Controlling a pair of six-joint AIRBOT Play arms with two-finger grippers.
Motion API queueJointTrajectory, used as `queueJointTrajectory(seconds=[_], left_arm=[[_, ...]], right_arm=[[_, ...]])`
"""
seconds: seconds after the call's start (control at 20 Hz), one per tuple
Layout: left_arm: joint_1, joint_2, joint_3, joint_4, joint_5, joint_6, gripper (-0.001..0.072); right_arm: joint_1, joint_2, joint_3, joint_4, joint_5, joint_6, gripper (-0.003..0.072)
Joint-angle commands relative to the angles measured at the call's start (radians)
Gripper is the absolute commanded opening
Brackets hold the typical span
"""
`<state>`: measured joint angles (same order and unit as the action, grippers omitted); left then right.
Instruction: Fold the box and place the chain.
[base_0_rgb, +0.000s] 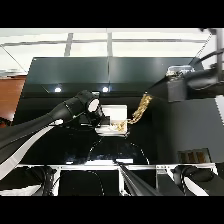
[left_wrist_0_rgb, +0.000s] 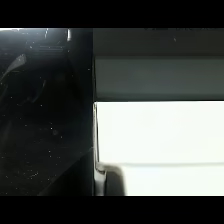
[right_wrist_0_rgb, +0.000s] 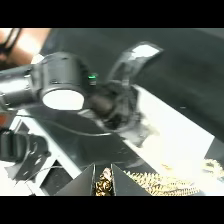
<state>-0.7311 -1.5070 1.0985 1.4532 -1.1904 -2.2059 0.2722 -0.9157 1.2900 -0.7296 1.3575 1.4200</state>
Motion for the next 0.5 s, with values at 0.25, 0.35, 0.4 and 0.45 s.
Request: queueJointTrajectory(seconds=[0.25,0.35,0.4,0.45], left_arm=[[0.0,0.0,0.0,0.0,0.0,0.0,0.0029],[0.0,0.0,0.0,0.0,0.0,0.0,0.0029],[0.0,0.0,0.0,0.0,0.0,0.0,0.0029],[0.0,0.0,0.0,0.0,0.0,0.0,0.0029]], right_arm=[[0.156,-0.208,-0.098,0.014,-0.125,-0.023,0.0015],[0.156,-0.22,-0.197,0.013,-0.19,-0.022,0.0015],[0.158,-0.222,-0.248,0.02,-0.235,-0.022,0.0015],[0.163,-0.229,-0.294,0.029,-0.29,-0.022,0.0015]])
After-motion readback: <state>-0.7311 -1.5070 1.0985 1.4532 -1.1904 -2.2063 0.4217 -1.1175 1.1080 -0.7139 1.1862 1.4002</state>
